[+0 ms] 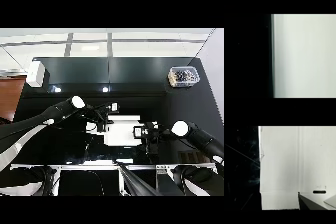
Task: Fold the box and place the chain.
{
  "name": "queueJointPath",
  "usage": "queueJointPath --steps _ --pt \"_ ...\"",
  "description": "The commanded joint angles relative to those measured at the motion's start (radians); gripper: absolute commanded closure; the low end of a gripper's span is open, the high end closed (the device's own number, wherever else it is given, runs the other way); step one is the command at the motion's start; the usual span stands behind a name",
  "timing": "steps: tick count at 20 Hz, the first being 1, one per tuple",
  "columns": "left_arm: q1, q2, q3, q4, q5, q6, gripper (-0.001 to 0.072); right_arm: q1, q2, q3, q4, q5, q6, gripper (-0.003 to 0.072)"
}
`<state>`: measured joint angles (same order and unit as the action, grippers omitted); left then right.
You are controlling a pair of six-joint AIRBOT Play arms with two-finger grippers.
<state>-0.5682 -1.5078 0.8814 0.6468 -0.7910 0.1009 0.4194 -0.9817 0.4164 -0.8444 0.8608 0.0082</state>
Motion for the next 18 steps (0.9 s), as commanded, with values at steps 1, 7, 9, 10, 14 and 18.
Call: queueJointPath --steps 1,7,9,10,14,18 --pt "0.000 -0.001 0.000 0.000 0.000 0.000 0.0689 0.002 -0.010 0.001 0.021 -0.037 -0.006 0.0073" --pt "0.000 -0.001 0.000 0.000 0.001 0.000 0.0689 0.002 -0.013 0.001 0.008 -0.064 -0.018 0.0072" --pt "0.000 -0.001 0.000 0.000 0.001 0.000 0.0689 0.002 -0.013 0.002 -0.005 -0.061 -0.018 0.0073" --pt "0.000 -0.001 0.000 0.000 0.001 0.000 0.0689 0.002 -0.013 0.004 -0.006 -0.061 -0.017 0.0072" --pt "0.000 -0.001 0.000 0.000 0.001 0.000 0.0689 0.002 -0.012 0.027 -0.006 -0.060 -0.016 0.0073" --pt "0.000 -0.001 0.000 0.000 0.001 0.000 0.0689 0.002 -0.012 0.032 -0.066 0.031 -0.017 0.0087"
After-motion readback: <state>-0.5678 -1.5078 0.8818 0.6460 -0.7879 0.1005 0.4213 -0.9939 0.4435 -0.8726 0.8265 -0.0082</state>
